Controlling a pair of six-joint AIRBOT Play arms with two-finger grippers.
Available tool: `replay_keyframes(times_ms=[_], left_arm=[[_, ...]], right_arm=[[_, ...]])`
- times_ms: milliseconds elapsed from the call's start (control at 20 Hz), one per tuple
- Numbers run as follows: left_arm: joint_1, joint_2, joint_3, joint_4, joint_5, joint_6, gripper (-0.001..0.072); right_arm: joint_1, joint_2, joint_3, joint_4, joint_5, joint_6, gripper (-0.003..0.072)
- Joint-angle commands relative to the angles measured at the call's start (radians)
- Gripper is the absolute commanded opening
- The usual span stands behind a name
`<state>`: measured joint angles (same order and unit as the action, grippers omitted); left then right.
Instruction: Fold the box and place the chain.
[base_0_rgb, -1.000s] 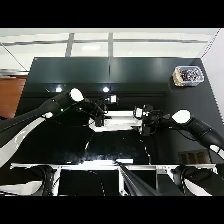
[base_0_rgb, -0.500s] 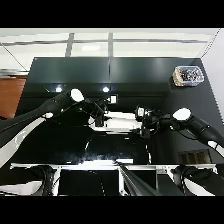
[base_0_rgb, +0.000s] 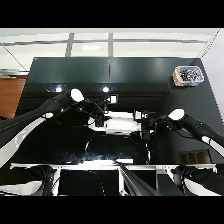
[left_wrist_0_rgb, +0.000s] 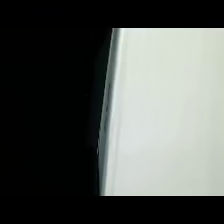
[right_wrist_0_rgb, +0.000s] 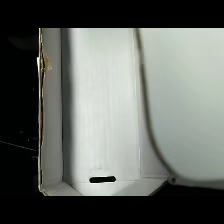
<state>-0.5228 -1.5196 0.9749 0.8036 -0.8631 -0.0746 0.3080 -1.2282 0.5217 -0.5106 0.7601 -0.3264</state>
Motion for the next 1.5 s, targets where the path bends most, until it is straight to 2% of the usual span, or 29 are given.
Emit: replay_keyframes(times_ms=[0,850,900,950,1050,1100,1150,1200,1250,1350,1450], left_arm=[[0.001,-0.001,0.001,0.0,0.0,0.0,0.0027],[0.001,-0.001,0.001,0.0,0.0,0.0,0.0028],[0.001,-0.001,0.001,0.0,0.0,0.0,0.0028],[0.001,-0.001,0.001,0.0,0.0,0.0,0.0028],[0.001,0.001,0.001,0.0,0.0,0.0,0.0039],[0.001,0.006,0.001,0.0,0.0,0.0,0.0146],[0.002,0.02,0.001,0.002,-0.001,-0.004,0.0304],[0.005,0.042,0.002,0.015,-0.005,-0.032,0.036],[0.008,0.07,0.002,0.047,-0.014,-0.07,0.0365],[0.009,0.142,0.002,0.171,-0.057,-0.176,0.0431],[0.009,0.22,0.002,0.304,-0.132,-0.309,0.0431]], right_arm=[[0.0,-0.01,0.0,0.002,-0.014,-0.012,0.0627],[0.036,-0.015,0.0,-0.032,-0.065,0.024,0.0627],[0.036,-0.015,0.0,-0.032,-0.065,0.024,0.0592],[0.036,-0.015,0.0,-0.032,-0.065,0.024,0.0486],[0.036,-0.015,0.0,-0.032,-0.065,0.024,0.0486],[0.036,-0.015,0.0,-0.032,-0.065,0.024,0.0486],[0.036,-0.015,0.0,-0.032,-0.065,0.023,0.0486],[0.036,-0.015,0.0,-0.033,-0.064,0.023,0.0486],[0.036,-0.015,0.0,-0.034,-0.062,0.023,0.0486],[0.037,-0.015,0.0,-0.041,-0.055,0.019,0.0486],[0.037,-0.015,0.0,-0.043,-0.045,0.014,0.0486]])
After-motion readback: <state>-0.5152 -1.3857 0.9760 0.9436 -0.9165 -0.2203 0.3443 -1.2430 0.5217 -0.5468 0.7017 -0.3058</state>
